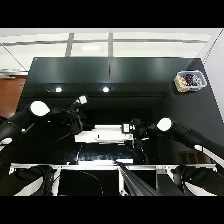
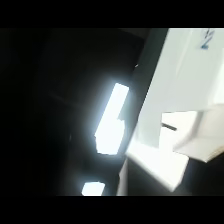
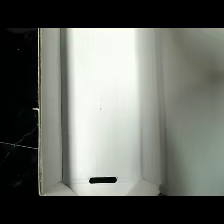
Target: Fold the box and place the chain.
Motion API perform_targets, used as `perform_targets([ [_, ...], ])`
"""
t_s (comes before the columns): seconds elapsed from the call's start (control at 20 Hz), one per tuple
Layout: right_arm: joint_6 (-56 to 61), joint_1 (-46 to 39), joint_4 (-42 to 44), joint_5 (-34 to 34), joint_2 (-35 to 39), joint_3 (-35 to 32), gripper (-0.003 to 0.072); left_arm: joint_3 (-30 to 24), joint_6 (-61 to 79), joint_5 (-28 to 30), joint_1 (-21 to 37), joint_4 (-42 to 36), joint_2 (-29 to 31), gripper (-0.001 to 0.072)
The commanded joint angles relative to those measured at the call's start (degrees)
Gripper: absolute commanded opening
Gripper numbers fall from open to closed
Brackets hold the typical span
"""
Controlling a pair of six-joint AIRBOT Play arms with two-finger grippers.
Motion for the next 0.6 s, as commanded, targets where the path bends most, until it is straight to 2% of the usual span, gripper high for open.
perform_targets([
  [0.0, 0.0, 0.0, 0.0, 0.0, 0.0, 0.0, 0.0524, 0.0, -9.9, -12.1, 3.7, 0.0, 2.7, 0.0029],
  [0.2, 0.0, 0.0, 0.4, 0.0, 0.0, 0.0, 0.0524, -0.4, -9.9, -23.1, 3.6, -12.7, 2.6, 0.0029],
  [0.35, 0.0, 0.0, 0.4, 0.0, 0.0, 0.0, 0.0524, -0.5, -10.1, -25.9, 1.9, -14.0, 2.6, 0.0029],
  [0.45, 0.0, 0.0, 0.4, 0.0, 0.0, 0.0, 0.0524, -1.0, -10.0, -23.5, -1.8, -14.4, 2.6, 0.0029],
  [0.55, 0.0, 0.0, 0.4, -0.2, 0.0, 0.0, 0.0524, -2.8, -9.4, -13.5, -5.7, -20.2, 2.6, 0.0028],
])
